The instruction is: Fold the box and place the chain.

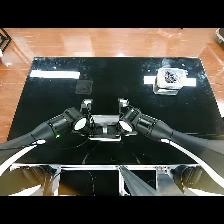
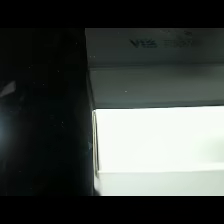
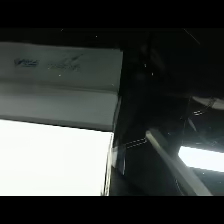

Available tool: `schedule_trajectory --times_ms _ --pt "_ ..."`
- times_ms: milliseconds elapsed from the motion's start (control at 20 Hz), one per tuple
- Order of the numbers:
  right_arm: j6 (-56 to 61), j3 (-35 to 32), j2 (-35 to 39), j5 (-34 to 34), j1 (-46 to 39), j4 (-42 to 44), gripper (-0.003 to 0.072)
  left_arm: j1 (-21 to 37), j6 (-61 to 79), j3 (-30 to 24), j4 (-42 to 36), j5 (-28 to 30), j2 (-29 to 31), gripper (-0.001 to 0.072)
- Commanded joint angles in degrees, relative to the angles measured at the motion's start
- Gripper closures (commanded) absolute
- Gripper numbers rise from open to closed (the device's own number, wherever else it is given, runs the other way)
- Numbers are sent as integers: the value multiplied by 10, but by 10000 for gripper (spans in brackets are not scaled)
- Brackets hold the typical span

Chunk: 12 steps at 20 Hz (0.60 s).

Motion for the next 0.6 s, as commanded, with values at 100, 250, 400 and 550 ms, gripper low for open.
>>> schedule_trajectory --times_ms 100,250,400,550 --pt "-10 0 15 -3 0 -15 183 0 -2 0 0 -1 0 689" --pt "-65 0 61 12 -11 -12 184 0 -2 0 0 -2 0 689" --pt "-141 0 144 94 -23 -13 183 0 -2 0 0 -3 0 689" --pt "-168 0 255 193 -49 -40 184 0 -2 0 3 -3 0 689"
